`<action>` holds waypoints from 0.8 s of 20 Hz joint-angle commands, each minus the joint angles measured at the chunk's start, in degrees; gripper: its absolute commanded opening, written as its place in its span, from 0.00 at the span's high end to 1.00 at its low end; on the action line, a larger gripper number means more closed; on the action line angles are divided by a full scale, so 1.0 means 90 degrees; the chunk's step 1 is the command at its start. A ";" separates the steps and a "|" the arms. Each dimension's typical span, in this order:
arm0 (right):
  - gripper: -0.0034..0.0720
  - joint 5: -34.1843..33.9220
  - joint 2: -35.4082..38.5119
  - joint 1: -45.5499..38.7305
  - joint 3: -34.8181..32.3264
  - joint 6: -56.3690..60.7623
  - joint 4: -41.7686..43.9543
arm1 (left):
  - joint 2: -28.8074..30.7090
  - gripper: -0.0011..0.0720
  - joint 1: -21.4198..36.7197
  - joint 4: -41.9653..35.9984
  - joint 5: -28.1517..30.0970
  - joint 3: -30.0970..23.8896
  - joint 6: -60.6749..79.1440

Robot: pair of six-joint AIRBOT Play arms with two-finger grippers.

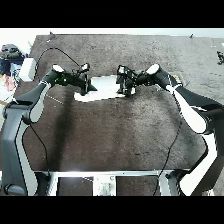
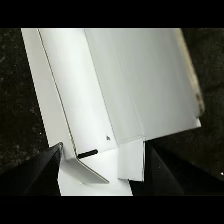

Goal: Fold the box and place the chain.

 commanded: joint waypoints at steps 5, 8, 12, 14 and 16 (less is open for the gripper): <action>0.13 0.1020 -0.0476 -0.0005 0.0563 -0.0002 0.0216 | 0.0000 0.97 -0.0005 0.0002 -0.0015 -0.0002 0.0000; 0.14 0.1197 -0.0612 -0.0005 0.0578 -0.0005 0.0495 | 0.0000 0.97 -0.0005 0.0002 -0.0015 -0.0002 0.0000; 0.14 0.1200 -0.0816 -0.0007 0.0583 -0.0163 0.0505 | 0.0000 0.97 -0.0005 0.0002 -0.0015 -0.0002 0.0000; 0.14 0.1180 -0.0916 -0.0017 0.0583 -0.0175 0.0500 | 0.0000 0.97 -0.0005 0.0002 -0.0015 -0.0002 0.0000; 0.14 0.1180 -0.0950 -0.0017 0.0585 -0.0253 0.0508 | 0.0000 0.97 -0.0005 0.0002 -0.0015 -0.0002 0.0000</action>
